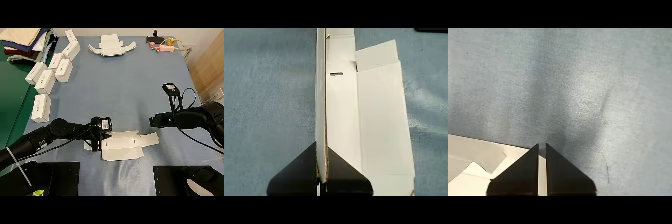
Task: Fold the box.
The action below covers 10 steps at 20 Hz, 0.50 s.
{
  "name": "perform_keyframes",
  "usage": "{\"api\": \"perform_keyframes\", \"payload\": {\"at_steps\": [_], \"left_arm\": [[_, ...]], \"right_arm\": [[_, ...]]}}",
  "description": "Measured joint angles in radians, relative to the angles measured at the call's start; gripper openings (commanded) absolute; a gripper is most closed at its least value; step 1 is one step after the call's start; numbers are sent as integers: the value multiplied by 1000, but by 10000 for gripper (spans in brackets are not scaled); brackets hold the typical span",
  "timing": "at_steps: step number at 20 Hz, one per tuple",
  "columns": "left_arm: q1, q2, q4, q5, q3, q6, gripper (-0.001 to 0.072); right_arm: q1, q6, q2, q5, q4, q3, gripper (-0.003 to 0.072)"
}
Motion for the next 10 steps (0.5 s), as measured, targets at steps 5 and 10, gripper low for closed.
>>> {"api": "perform_keyframes", "payload": {"at_steps": [5,10], "left_arm": [[2,-28,-8,-28,4,-4,13],[2,-36,-4,-36,9,-3,13]], "right_arm": [[0,0,0,-3,0,0,70],[0,0,0,-10,0,0,70]]}}
